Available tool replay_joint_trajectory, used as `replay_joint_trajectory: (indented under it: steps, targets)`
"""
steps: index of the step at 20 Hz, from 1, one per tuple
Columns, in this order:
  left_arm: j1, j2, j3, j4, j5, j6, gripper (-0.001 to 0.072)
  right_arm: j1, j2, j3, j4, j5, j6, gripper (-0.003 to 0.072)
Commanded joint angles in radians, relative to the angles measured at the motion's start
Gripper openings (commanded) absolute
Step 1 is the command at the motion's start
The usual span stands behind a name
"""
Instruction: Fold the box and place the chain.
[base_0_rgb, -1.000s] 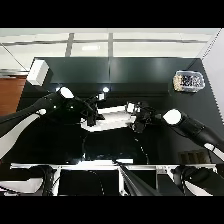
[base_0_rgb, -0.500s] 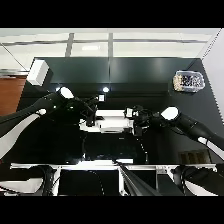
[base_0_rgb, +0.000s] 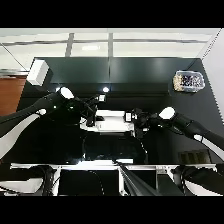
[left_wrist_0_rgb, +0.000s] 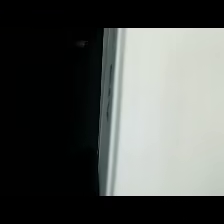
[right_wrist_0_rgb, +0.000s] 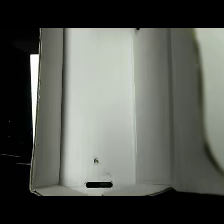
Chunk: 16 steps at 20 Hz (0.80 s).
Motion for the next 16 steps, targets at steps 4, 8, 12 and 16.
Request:
replay_joint_trajectory:
  steps: [4, 8, 12, 16]
  targets:
    - [0.0, -0.001, 0.001, -0.001, -0.002, 0.0, 0.003, 0.0, -0.033, 0.0, 0.004, -0.002, -0.003, 0.0712]
    - [0.0, -0.001, 0.001, -0.001, -0.002, 0.0, 0.003, 0.001, -0.033, 0.0, 0.007, -0.014, 0.004, 0.0712]
    - [0.0, -0.001, 0.001, -0.002, -0.002, -0.001, 0.003, 0.001, -0.033, 0.0, 0.014, -0.019, 0.007, 0.0712]
    - [0.0, -0.001, 0.001, -0.002, -0.002, -0.001, 0.003, 0.001, -0.033, 0.0, 0.014, -0.019, 0.007, 0.0533]
